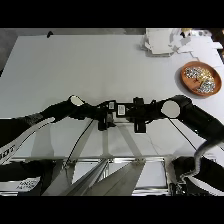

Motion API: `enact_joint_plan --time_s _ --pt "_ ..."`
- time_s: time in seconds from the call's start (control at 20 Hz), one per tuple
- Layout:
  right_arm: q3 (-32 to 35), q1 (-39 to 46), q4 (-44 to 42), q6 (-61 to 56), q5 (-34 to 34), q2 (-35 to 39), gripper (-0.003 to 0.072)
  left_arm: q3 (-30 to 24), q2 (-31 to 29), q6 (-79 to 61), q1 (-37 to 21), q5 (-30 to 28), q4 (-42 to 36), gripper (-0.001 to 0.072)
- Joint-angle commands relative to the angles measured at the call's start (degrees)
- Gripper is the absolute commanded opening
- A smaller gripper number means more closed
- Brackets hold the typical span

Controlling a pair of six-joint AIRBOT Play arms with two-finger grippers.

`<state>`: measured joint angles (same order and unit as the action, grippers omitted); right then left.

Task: Fold the box and place the chain.

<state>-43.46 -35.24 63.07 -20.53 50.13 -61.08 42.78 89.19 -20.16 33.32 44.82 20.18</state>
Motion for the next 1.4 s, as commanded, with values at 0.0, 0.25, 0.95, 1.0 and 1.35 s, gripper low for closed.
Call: enact_joint_plan --time_s 0.0,0.25,0.95,1.0,1.35 --pt "0.0 0.0 0.0 -0.3 -0.9 0.1 0.0018 0.0 0.0 0.0 0.0 0.0 0.0 0.015" --pt "0.0 0.0 0.0 -0.4 -1.2 -1.4 0.0018 0.0 0.0 0.0 0.0 0.0 0.0 0.015" --pt "0.4 0.0 0.0 -0.4 0.9 -1.9 0.0017 0.0 0.0 0.0 0.0 0.0 0.0 0.015" --pt "0.9 0.0 0.0 -0.4 0.9 -1.9 0.0016 0.0 0.0 0.0 0.0 0.0 0.0 0.015" --pt "4.5 0.0 -0.1 -0.4 -1.8 -2.0 0.0016 0.0 0.0 0.0 0.0 0.0 0.0 0.015"
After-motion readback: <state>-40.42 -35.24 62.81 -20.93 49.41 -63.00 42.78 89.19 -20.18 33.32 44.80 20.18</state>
